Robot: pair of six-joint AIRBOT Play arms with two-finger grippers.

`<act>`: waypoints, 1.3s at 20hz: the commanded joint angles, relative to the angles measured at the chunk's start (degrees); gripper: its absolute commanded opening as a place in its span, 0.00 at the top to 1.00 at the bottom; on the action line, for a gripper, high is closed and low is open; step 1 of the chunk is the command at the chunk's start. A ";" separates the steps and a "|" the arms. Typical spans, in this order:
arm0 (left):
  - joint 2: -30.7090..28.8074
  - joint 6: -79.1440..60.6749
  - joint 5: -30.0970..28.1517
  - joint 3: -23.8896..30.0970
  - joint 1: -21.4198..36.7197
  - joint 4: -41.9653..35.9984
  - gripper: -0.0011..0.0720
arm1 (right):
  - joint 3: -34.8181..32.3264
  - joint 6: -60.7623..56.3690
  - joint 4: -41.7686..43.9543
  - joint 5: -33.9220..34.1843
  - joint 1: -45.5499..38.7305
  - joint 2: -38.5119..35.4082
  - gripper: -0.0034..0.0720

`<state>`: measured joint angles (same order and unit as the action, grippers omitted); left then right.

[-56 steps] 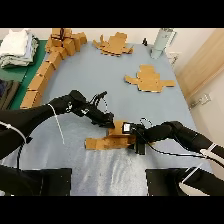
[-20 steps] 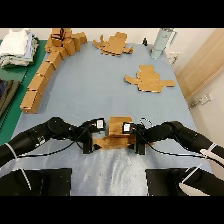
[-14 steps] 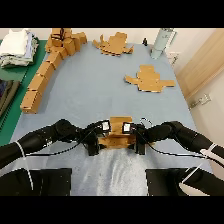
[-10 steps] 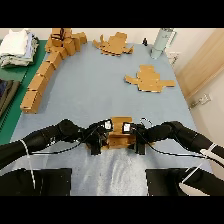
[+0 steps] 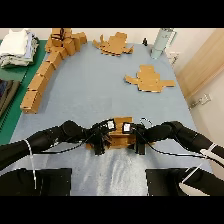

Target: Fold the box.

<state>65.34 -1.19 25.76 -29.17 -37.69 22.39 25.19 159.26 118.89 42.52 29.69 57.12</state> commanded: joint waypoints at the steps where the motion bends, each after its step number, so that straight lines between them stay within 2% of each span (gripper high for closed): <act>1: 0.04 -1.22 -1.79 -0.04 -0.57 -0.81 0.68 | -0.02 0.00 0.00 0.00 0.04 0.00 0.29; 3: 0.04 -1.22 -1.77 -0.04 -0.57 -0.98 0.67 | -0.02 0.00 0.02 0.00 0.04 0.00 0.29; 4: 0.04 -1.20 -1.64 -0.04 -0.59 -0.98 0.62 | -0.02 0.00 0.00 0.00 0.04 0.00 0.29; 6: 0.04 -1.18 -1.66 -0.04 -0.57 -1.01 0.21 | -0.02 0.00 0.00 -0.02 0.04 0.00 0.29; 7: 0.04 -1.18 -1.62 -0.04 -0.57 -1.01 0.16 | -0.02 0.00 0.02 0.00 0.04 0.00 0.29; 11: 0.04 -1.16 -1.60 -0.04 -0.57 -0.98 0.17 | -0.02 0.00 0.00 0.00 0.04 0.00 0.29; 12: 0.02 -0.98 -1.62 -0.04 -0.57 -0.96 0.21 | -0.02 0.00 0.02 0.00 0.04 0.00 0.29; 13: 0.00 -0.48 -1.60 -0.04 -0.57 -0.90 0.53 | -0.02 0.00 0.00 0.00 0.04 0.00 0.29; 14: -0.20 -0.48 -1.31 -0.07 -0.55 -0.46 0.97 | -0.02 0.00 0.02 0.00 0.04 0.00 0.29; 17: -3.34 6.25 -1.07 -0.04 -0.42 2.89 0.97 | -0.02 0.00 0.00 0.00 0.04 0.00 0.29; 19: -7.87 15.98 0.94 -0.04 -0.44 11.02 0.97 | -0.02 0.00 0.02 0.00 0.04 0.00 0.29; 21: -13.38 30.80 4.83 -0.04 -0.39 24.48 0.97 | -0.02 0.00 0.00 0.00 0.04 0.00 0.29; 23: -18.95 54.42 9.33 -0.04 1.11 40.85 0.97 | -0.02 0.00 0.02 0.00 0.04 0.00 0.29; 25: -23.76 81.05 15.43 -0.04 5.68 55.91 0.97 | -0.02 0.00 0.00 0.00 0.04 0.00 0.29; 26: -25.35 92.83 19.56 -0.04 9.11 60.33 0.97 | -0.02 0.00 0.00 0.00 0.04 0.00 0.29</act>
